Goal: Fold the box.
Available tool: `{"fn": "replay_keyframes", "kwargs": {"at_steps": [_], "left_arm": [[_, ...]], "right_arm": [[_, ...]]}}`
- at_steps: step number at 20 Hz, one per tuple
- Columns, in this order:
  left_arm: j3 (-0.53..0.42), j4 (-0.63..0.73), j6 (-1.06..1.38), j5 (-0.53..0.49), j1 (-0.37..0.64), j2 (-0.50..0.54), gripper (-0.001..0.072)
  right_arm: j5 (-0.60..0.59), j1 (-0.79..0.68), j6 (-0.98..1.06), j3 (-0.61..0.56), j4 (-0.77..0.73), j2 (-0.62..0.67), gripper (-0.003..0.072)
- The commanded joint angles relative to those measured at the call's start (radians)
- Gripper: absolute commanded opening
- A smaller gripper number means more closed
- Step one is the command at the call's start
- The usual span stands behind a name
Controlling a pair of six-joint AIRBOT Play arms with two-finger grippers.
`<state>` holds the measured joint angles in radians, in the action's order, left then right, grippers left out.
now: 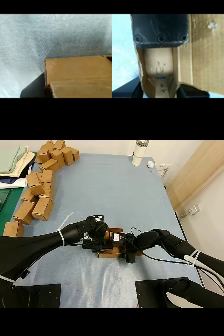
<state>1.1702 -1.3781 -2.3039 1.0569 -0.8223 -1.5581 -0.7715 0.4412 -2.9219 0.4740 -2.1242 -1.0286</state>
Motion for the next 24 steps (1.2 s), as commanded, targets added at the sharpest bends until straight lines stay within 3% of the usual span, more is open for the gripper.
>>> {"fn": "replay_keyframes", "kwargs": {"at_steps": [1,2,3,6,12,18,24], "left_arm": [[0.0,0.017,0.003,0.0,-0.001,0.001,0.0243],[0.0,0.019,0.001,0.001,-0.001,0.002,0.0496],[0.002,0.03,-0.001,0.002,0.001,0.002,0.0538],[0.019,0.04,-0.001,0.022,0.002,0.002,0.0537],[0.113,0.093,-0.001,0.198,0.05,0.002,0.0537],[0.158,0.315,0.03,0.323,0.209,0.002,0.0537],[0.158,0.528,0.193,0.37,0.384,0.002,0.0538]], "right_arm": [[0.003,0.001,0.0,0.0,0.0,0.0,0.0403],[0.003,0.001,0.0,0.0,0.0,0.0,0.0403],[0.003,0.001,0.0,0.0,0.0,0.0,0.0402],[0.003,0.001,0.0,0.0,0.0,0.0,0.0403],[0.003,0.001,0.0,0.0,0.0,0.0,0.0403],[0.003,0.001,0.0,0.0,0.0,0.0,0.0403],[0.003,0.001,0.0,0.0,0.0,0.0,0.0403]]}}
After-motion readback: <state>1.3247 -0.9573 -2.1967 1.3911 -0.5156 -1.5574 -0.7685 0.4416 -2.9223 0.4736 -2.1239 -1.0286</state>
